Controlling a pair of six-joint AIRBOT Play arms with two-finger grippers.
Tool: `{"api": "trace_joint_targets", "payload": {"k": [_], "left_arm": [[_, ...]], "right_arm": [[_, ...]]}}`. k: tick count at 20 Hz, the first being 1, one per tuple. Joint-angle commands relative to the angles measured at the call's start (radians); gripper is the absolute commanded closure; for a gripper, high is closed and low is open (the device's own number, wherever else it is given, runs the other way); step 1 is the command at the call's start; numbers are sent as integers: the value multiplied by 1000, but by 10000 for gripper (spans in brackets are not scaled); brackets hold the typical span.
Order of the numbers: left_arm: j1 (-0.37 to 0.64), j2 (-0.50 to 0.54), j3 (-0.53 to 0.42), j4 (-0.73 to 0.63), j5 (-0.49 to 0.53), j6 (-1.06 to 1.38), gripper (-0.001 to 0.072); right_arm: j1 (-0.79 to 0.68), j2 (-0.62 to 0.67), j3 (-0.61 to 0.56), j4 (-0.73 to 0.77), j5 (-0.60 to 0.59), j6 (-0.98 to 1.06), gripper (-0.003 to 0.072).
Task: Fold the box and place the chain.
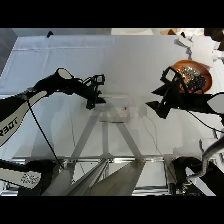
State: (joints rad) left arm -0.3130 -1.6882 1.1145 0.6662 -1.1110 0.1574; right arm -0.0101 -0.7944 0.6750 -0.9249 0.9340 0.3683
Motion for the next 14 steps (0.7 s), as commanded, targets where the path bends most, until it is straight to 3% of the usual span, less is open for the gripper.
{"api": "trace_joint_targets", "payload": {"k": [1, 3, 5, 8, 10, 14], "left_arm": [[0, 0, 0, 0, 0, 0, 696], [0, 0, 0, 0, 0, 0, 696], [0, 0, 0, 0, 0, 0, 696], [0, 0, 0, 0, 0, 0, 695], [0, 0, 0, 0, 0, 0, 696], [0, 0, 0, 0, -1, 0, 695]], "right_arm": [[1, 15, 0, -40, 118, -249, 151], [1, 11, 0, -39, 140, -277, 145], [1, -14, -5, -31, 121, -277, 71], [52, -21, -97, 35, -107, -399, 67], [120, -23, -167, 69, -205, -610, 71], [132, -127, -212, 259, -152, -921, 92]]}}
